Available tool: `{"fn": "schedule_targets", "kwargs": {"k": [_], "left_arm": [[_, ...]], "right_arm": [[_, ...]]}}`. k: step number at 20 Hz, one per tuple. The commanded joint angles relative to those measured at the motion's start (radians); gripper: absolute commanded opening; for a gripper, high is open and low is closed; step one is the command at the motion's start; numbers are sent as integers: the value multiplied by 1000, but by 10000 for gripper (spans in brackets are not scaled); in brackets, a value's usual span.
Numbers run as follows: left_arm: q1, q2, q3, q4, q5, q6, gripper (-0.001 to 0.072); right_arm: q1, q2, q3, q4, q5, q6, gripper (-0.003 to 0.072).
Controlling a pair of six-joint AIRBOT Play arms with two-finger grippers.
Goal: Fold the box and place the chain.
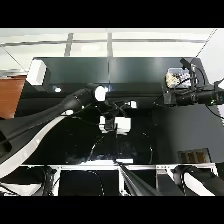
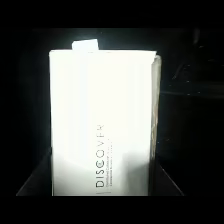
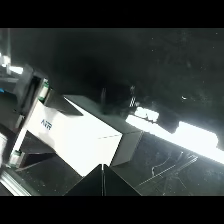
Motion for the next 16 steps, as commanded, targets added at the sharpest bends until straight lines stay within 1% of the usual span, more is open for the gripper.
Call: {"fn": "schedule_targets", "kwargs": {"k": [1, 2, 3, 5, 6, 7, 8, 10, 12, 13, 14, 16], "left_arm": [[-68, 0, 18, 254, 63, -246, 537], [-68, 5, 35, 304, 38, -307, 413], [-55, 17, 48, 336, 11, -341, 360], [19, 70, 52, 369, -43, -393, 351], [77, 99, 52, 369, -80, -430, 349], [153, 130, 50, 369, -116, -473, 324], [241, 163, 39, 369, -134, -523, 279], [437, 210, 19, 368, -175, -652, 279], [647, 226, 3, 365, -229, -785, 280], [743, 226, -5, 363, -231, -803, 280], [841, 225, -14, 356, -201, -803, 280], [995, 212, -14, 333, -131, -824, 279]], "right_arm": [[1, 1, 0, 0, 0, 0, 16], [1, 1, 0, 0, 0, 0, 16], [1, 1, 0, 1, 2, 0, 17], [1, 1, 0, 0, 7, 0, 16], [1, 1, 0, 0, 8, 0, 16], [1, 1, 0, 0, 7, 0, 16], [1, 1, 0, 0, 7, 0, 16], [1, 1, 0, -12, 7, 0, 17], [1, 1, 0, -26, 7, 0, 17], [1, 1, 0, -26, 6, 0, 16], [1, 0, 0, -26, 2, 0, 16], [1, 0, -1, -26, -16, 0, 17]]}}
